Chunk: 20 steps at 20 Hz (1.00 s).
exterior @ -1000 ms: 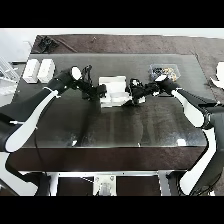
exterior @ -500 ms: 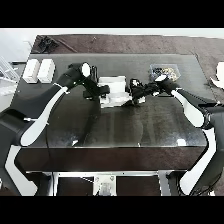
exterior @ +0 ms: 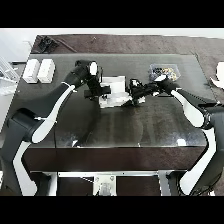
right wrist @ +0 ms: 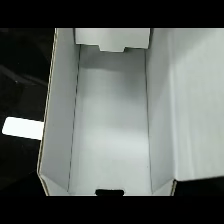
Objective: Fold the box and place the chain.
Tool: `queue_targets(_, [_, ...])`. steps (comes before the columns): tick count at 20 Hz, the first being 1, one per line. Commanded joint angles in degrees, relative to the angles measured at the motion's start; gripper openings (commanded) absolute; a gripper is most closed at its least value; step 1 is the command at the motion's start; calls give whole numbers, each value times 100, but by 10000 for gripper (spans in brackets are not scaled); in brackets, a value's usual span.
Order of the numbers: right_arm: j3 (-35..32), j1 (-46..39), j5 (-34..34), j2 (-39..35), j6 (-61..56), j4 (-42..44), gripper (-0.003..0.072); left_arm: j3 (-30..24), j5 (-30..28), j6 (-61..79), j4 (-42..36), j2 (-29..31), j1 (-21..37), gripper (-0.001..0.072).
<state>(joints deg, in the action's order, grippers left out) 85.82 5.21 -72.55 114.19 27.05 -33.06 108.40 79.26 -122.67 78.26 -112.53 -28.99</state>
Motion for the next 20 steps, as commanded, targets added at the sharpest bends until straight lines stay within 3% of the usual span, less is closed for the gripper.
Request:
queue_targets(1, [4,-2,4,-4,-2,-4,564,61,94,-251,286,-37,-76,394])
queue_targets(7, [4,-2,4,-4,-2,-4,564,933,828,-356,697,-570,-249,395])
queue_targets(15, [4,-2,4,-4,-2,-4,564,922,841,-452,925,-588,-264,392])
queue_targets(17, [4,-2,4,-4,-2,-2,564,942,841,-485,903,-643,-264,346])
queue_targets(20, [4,-2,4,-4,-2,-4,564,953,752,-492,791,-669,-278,346])
